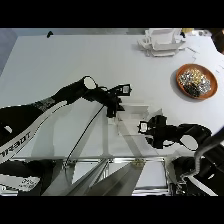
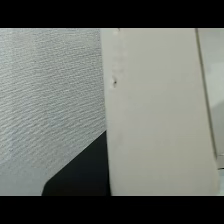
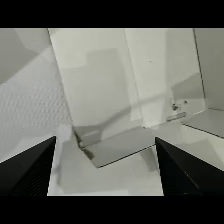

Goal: Fold the box and place the chain.

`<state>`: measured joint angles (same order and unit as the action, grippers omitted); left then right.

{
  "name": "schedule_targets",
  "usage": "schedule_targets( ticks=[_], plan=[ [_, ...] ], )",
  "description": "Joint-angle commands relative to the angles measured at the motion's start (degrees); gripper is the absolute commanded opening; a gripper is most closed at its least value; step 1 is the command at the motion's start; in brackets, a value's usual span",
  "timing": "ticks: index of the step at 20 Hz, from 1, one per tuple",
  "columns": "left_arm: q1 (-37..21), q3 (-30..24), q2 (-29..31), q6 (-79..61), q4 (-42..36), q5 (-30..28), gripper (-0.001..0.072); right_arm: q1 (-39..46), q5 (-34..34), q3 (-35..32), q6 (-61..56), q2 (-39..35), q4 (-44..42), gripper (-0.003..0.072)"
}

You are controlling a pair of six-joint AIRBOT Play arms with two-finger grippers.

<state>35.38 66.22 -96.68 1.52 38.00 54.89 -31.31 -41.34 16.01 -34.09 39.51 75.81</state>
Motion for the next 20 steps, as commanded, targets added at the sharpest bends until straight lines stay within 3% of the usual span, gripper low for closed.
schedule_targets(
  ticks=[1,9,15,20],
  plan=[
    [0.04,-0.02,-0.02,0.0,0.0,0.0,0.0014,-0.76,6.03,-1.88,0.11,1.38,3.3,0.0692],
    [0.04,-0.02,-0.02,-0.02,0.0,-0.02,0.0014,-0.76,10.88,-2.08,0.13,4.37,3.93,0.069],
    [0.04,-0.02,-0.02,-0.02,0.0,-0.02,0.0014,0.13,5.05,1.84,3.1,4.31,3.67,0.069],
    [0.07,-0.02,-0.02,-0.02,0.0,0.0,0.0014,5.55,4.92,4.24,3.43,4.31,1.62,0.0689]
  ],
)
